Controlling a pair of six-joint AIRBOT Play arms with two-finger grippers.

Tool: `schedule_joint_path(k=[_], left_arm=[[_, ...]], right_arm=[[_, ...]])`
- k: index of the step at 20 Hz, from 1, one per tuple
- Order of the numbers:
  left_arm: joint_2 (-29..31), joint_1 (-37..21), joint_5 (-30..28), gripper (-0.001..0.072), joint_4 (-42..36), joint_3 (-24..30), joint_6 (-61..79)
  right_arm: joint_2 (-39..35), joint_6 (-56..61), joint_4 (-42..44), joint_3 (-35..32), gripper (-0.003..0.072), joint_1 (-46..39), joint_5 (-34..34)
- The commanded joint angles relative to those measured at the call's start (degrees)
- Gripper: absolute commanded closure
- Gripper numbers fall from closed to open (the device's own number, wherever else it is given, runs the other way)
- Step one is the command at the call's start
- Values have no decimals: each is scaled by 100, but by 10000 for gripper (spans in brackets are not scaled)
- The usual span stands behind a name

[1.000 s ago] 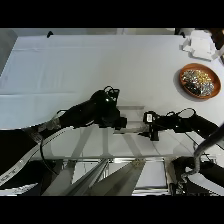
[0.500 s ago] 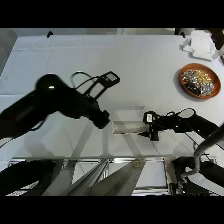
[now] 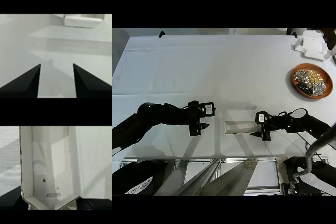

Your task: Fold the box and place the chain.

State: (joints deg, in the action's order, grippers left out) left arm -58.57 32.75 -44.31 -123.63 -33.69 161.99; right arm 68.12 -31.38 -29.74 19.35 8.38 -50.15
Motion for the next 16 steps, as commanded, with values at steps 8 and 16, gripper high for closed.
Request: schedule_joint_path(k=[8, 16], left_arm=[[-916, 699, 1285, 10, -1027, 354, 754], [-920, 1657, 1635, 11, -1266, 354, 754]], right_arm=[[-2, 0, 0, 2, 254, 0, 0], [-2, 0, 0, 2, 254, 0, 0]])
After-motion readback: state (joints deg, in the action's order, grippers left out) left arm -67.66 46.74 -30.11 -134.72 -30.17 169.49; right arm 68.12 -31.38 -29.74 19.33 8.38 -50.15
